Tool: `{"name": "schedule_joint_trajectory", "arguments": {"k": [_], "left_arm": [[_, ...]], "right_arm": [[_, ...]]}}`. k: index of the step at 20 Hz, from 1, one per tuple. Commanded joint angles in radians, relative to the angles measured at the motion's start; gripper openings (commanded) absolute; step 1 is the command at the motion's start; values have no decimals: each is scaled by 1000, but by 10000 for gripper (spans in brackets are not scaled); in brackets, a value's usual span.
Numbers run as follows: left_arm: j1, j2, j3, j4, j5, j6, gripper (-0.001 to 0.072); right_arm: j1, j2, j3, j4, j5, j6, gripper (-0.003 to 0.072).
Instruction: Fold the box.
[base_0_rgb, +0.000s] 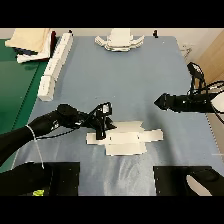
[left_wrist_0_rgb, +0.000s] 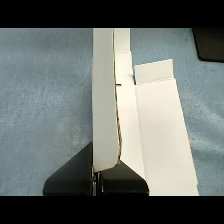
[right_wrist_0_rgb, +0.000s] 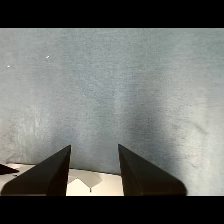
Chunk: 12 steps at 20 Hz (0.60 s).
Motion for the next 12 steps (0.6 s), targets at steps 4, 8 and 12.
{"name": "schedule_joint_trajectory", "arguments": {"k": [4, 8, 12], "left_arm": [[0, 0, 9, 52, -60, -29, 11], [0, 1, 9, 30, -101, -29, 12], [0, -1, 9, 32, -85, -29, 12]], "right_arm": [[1, -1, 1, 0, -2, -1, 443], [1, -1, 1, 0, -2, -1, 443], [1, -1, 1, 0, -2, -1, 443]]}}
